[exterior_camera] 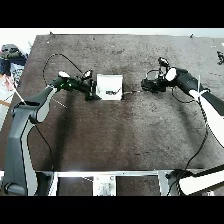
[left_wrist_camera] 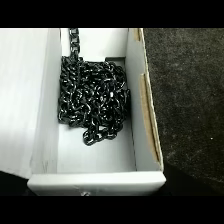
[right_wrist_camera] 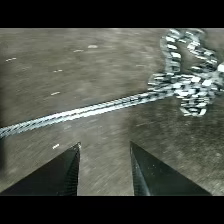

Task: Fold the box and place the chain.

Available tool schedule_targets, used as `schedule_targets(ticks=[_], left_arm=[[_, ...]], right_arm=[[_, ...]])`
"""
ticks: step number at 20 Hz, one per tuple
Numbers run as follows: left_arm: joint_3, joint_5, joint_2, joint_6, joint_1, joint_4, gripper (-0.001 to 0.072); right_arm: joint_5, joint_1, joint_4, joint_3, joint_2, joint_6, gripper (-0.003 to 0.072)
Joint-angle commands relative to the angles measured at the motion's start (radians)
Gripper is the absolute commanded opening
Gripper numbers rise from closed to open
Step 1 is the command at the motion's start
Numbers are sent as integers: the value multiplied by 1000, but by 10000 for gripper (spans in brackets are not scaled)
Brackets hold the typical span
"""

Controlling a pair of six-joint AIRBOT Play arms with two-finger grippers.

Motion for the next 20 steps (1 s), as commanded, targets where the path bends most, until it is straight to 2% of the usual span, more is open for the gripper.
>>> schedule_targets(ticks=[1,8,9,10,14,15,20], left_arm=[[0,0,0,2,1,0,455],[0,0,0,2,1,0,455],[0,0,0,2,1,0,455],[0,0,0,2,1,0,454],[0,0,0,2,1,0,455],[0,0,0,2,1,0,455],[0,0,0,2,1,0,455]], right_arm=[[-34,-24,1,1,-56,53,354],[-167,-19,61,2,-103,71,334],[-177,-16,61,4,-107,71,313],[-185,-14,61,6,-114,71,209],[-196,-2,67,7,-120,71,199],[-198,-2,63,7,-123,72,12],[-206,17,56,7,-64,32,9]])
